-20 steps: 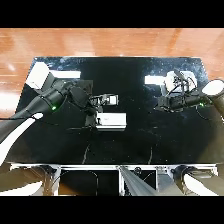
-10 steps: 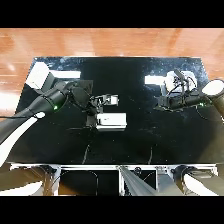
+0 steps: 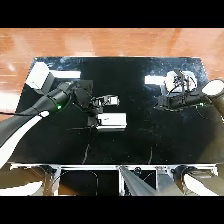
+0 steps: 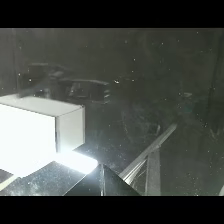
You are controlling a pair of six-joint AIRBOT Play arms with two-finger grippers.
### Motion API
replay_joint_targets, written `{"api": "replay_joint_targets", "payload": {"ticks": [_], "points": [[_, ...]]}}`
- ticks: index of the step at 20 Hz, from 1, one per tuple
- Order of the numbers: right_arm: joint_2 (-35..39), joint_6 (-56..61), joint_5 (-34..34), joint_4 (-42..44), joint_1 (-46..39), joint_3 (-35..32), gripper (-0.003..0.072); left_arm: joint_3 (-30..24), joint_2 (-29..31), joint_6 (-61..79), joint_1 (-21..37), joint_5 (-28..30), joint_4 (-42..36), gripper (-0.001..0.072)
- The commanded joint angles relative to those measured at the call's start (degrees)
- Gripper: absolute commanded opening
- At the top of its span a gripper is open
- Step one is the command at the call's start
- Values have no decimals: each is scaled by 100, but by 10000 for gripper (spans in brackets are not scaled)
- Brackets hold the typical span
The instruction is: Fold the box and place the chain.
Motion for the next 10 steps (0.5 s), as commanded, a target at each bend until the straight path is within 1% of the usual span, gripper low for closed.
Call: {"api": "replay_joint_targets", "payload": {"ticks": [1, 5, 6, 8, 9, 10], "points": [[2, -22, -33, 0, 7, 2, 27, 0, -127, -238, -22, 39, 15, 618], [2, -59, -79, 2, 7, 2, 27, 0, -140, -299, -31, 39, 11, 603], [0, -63, -105, 2, 7, 2, 27, 0, -140, -321, -31, 35, 11, 562], [2, -61, -149, 2, 7, 2, 27, 2, -138, -343, -37, 87, 13, 119], [2, -63, -149, 2, 7, 2, 27, 11, -138, -356, -50, 168, 15, 21], [2, -61, -149, 2, 7, 2, 27, 13, -125, -490, -66, 197, 17, 21]]}}
